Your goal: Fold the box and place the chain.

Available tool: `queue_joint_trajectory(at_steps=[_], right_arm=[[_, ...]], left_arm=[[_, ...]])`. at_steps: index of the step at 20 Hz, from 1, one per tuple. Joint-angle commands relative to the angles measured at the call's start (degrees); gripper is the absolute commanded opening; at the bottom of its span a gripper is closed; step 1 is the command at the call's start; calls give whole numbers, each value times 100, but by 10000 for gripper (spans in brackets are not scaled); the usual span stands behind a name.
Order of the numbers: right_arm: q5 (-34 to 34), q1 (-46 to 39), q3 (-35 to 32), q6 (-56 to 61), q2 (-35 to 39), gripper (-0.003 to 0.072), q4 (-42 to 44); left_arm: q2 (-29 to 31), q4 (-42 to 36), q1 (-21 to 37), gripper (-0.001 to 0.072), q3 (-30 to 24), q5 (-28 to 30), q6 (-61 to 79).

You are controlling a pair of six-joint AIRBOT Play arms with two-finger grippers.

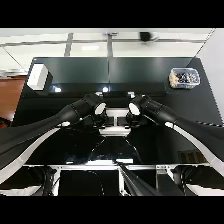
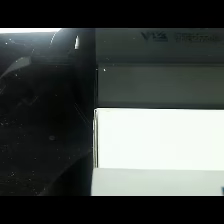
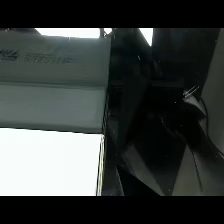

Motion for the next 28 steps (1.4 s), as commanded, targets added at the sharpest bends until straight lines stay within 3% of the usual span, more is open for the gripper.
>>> queue_joint_trajectory(at_steps=[1,6,8,12,15,18,20,22,24,25,28], right_arm=[[28,0,4,33,-4,39,24],[28,-4,11,35,22,25,11],[66,-17,11,-17,162,392,7],[426,-81,46,-616,866,399,9],[743,-186,205,-1091,1853,399,-289],[651,-651,223,-1115,2761,398,-1447],[535,-1176,192,-1110,2863,398,-2448],[-260,-1875,-131,-1093,2787,399,-3252],[-1410,-2815,-570,-968,2531,438,-3222],[-1779,-3370,-678,-699,2227,614,-2966],[-2249,-4710,-188,-1397,1019,644,-1040]], left_arm=[[0,-9,4,26,2,11,-7],[0,-7,4,26,2,9,-7],[0,-7,4,26,2,7,-7],[0,-9,4,26,2,9,-7],[0,-7,4,26,2,9,-7],[0,-4,7,26,2,9,-7],[0,-2,7,26,2,11,-4],[0,-2,11,27,2,15,-7],[0,-4,9,27,2,7,-4],[0,-4,9,26,2,4,-4],[0,-4,9,27,2,-13,-4]])
